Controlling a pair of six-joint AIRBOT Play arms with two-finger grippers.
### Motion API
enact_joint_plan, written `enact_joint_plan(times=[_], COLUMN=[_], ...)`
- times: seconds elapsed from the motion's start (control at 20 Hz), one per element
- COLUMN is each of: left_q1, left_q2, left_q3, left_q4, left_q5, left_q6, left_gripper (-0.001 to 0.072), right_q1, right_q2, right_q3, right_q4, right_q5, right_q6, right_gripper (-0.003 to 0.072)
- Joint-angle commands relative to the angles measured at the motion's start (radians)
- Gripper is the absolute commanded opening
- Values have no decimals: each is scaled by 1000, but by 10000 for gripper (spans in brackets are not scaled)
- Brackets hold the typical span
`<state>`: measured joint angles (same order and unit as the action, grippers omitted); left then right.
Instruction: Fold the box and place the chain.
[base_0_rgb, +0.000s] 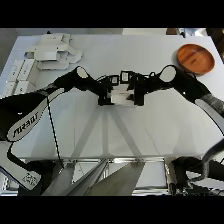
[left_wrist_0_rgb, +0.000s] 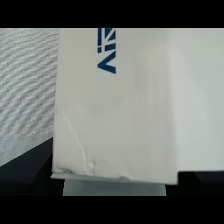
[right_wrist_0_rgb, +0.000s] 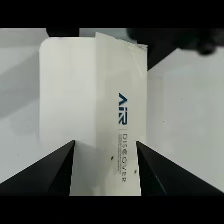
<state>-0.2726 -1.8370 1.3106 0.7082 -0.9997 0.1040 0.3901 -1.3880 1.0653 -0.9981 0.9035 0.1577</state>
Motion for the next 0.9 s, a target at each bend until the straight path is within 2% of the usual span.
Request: enact_joint_plan(times=[0.0,0.2,0.25,0.4,0.5,0.65,0.75,0.85], left_q1=[1,1,1,1,1,1,1,1], left_q2=[0,0,0,0,0,0,0,0], left_q3=[1,1,1,1,1,1,1,1], left_q4=[0,0,0,0,0,0,0,0], left_q5=[0,0,0,0,0,0,0,0], left_q6=[0,0,0,0,0,0,0,0], left_gripper=[584,584,584,584,584,584,584,584], right_q1=[18,18,18,18,18,18,18,18], right_q2=[-8,-28,-35,-42,-42,-42,-40,-34], right_q3=[-2,-2,-2,-2,-2,-2,-2,-2], right_q4=[-8,-98,-110,-126,-145,-153,-153,-152], right_q5=[-3,-12,-30,-104,-127,-126,-126,-126], right_q6=[16,95,112,147,157,159,160,160], right_gripper=[436,423,386,368,267,256,200,180])
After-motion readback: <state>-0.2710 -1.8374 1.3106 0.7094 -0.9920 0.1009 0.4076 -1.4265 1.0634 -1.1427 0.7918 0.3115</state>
